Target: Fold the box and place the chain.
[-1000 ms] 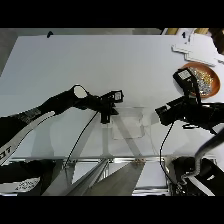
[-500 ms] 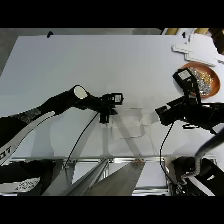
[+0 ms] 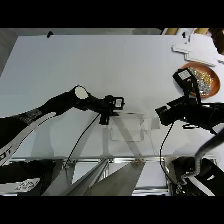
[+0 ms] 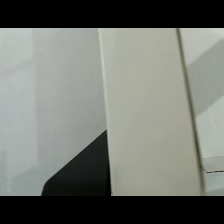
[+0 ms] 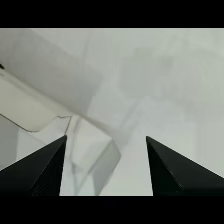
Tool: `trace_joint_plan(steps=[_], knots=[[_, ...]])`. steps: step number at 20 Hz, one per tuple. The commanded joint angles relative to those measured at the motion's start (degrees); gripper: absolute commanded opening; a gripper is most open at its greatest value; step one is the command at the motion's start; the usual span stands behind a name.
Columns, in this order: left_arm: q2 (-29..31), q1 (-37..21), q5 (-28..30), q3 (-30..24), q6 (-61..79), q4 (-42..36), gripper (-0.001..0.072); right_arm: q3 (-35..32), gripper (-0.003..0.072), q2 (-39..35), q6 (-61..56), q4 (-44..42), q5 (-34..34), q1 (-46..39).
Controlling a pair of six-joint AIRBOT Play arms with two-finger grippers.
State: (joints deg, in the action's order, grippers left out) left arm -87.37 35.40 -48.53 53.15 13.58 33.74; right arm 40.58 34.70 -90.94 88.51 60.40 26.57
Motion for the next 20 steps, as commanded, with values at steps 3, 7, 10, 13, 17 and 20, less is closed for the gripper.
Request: trace_joint_plan(steps=[3, 7, 10, 13, 17, 20], knots=[[-0.02, 0.04, 0.37, 0.17, 1.66, -0.61, 0.0005, 0.04, 0.0534, -0.02, -0.02, -0.02, 0.0, 0.02], [-1.36, 0.07, 0.52, 0.17, 1.6, -0.7, 0.0006, 0.04, 0.053, -0.02, -0.02, -0.02, 0.02, 0.02], [-1.84, 0.04, 1.53, 0.17, 1.57, -0.52, 0.0008, 0.04, 0.053, -0.02, -0.02, -0.02, 0.02, 0.02], [-1.84, 0.04, 2.05, 0.17, 1.57, -0.46, 0.0009, 0.04, 0.053, -0.02, -0.02, -0.02, 0.02, 0.02], [-1.84, 0.04, 2.03, 0.17, 1.57, -0.46, 0.0012, 0.04, 0.053, -0.02, 0.0, 0.0, 0.02, 0.02], [-1.81, 0.04, 1.99, 0.17, 1.42, -0.48, 0.0012, 0.04, 0.053, -0.02, 1.49, -0.02, 0.09, 0.02]])
